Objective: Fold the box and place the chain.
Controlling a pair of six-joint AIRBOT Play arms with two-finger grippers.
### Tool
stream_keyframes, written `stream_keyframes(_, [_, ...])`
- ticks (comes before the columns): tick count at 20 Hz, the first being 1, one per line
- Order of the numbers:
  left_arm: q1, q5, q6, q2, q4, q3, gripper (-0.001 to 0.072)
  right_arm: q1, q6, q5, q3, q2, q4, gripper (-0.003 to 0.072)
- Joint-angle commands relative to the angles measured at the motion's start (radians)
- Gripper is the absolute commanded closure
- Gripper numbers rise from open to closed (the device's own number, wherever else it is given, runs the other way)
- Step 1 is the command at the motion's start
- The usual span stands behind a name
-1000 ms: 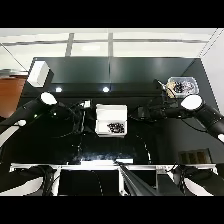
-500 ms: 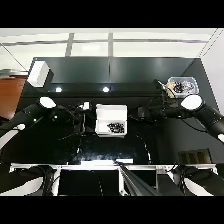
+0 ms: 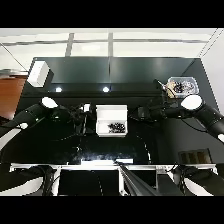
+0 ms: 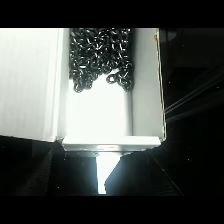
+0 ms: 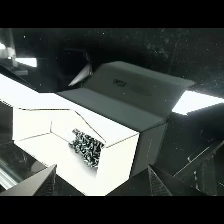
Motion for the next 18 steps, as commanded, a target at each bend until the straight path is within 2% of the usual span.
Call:
stream_keyframes(1, [0.000, -0.015, 0.006, -0.002, 0.001, 0.000, 0.0007, 0.000, 0.000, 0.000, 0.001, 0.000, 0.000, -0.0014])
stream_keyframes(18, [-0.002, -0.020, -0.061, -0.002, 0.001, 0.000, 0.0000, 0.000, 0.000, -0.005, 0.001, 0.000, 0.000, -0.0014])
